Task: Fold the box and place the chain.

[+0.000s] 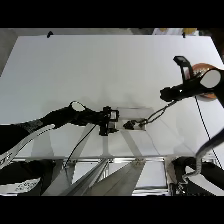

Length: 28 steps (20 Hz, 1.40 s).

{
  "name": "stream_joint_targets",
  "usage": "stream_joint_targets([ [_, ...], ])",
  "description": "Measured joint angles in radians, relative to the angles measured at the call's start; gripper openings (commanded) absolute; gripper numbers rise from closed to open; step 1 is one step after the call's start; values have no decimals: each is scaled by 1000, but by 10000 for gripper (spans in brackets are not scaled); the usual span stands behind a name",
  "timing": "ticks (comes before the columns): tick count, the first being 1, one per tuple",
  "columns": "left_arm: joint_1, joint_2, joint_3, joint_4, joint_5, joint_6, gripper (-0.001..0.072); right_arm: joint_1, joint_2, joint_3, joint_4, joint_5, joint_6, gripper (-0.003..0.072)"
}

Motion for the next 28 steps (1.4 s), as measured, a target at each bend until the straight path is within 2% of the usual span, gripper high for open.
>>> stream_joint_targets([
  [1, 0, 0, 0, 0, 0, 0, 18, 2, -19, -19, -1, -9, 1, 271],
  [3, 0, 0, 0, 0, 0, 0, 18, 11, -51, -51, -3, -27, 4, 365],
  [11, 0, 0, 0, 0, 0, 0, 18, 66, -139, -97, -50, -46, 58, 356],
  [12, 0, 0, 0, 0, 0, 0, 18, 70, -147, -98, -60, -48, 68, 324],
  [19, 0, 0, 0, 0, 0, 0, 18, 79, -164, -100, -84, -71, 106, 315],
  [22, 0, 0, 0, 0, 0, 0, 18, 79, -172, -100, -89, -89, 110, 277],
  [25, 0, 0, 0, 0, 0, 0, 18, 79, -196, -100, -93, -94, 121, 129],
  [26, 0, 0, 0, 0, 0, 0, 18, 79, -203, -99, -97, -92, 126, 30],
  [28, 0, 0, 0, 0, 0, 0, 18, 79, -209, -100, -101, -88, 128, 19],
])
